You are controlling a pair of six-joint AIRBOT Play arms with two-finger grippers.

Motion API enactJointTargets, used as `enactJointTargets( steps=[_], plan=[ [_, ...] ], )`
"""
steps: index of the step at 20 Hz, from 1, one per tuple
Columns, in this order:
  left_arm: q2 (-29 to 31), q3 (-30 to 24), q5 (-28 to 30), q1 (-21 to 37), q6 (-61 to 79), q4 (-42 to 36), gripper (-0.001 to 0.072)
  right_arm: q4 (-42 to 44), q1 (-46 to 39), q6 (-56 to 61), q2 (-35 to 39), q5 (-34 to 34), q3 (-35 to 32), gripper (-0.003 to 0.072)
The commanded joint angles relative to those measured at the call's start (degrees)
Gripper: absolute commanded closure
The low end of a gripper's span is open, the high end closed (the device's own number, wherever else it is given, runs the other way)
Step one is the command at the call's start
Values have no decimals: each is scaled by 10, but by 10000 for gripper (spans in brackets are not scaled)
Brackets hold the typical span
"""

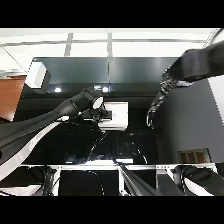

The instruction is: Fold the box and place the chain.

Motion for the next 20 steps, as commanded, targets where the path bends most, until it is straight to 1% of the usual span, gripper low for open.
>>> enactJointTargets(
  steps=[1, 4, 6, 9, 15, 17, 20],
  plan=[
    [0, 0, 0, 0, 0, 0, 682, 11, 62, 21, -13, -106, -34, 682],
    [0, 0, 0, 0, 0, 0, 682, 21, 82, 22, -37, -155, -35, 682],
    [0, 0, 0, 0, 0, 0, 682, 20, 90, 22, -56, -169, -40, 682],
    [0, 0, 0, 0, 0, 0, 682, 0, 100, 20, -85, -170, -58, 682],
    [0, 0, 0, 0, 0, 0, 682, -20, 104, 22, -92, -179, -169, 681],
    [0, 0, 0, 0, 0, 0, 682, -20, 107, 36, -92, -224, -221, 680],
    [0, 0, 0, 0, 0, 0, 682, -18, 114, 55, -95, -330, -302, 678]
  ],
)
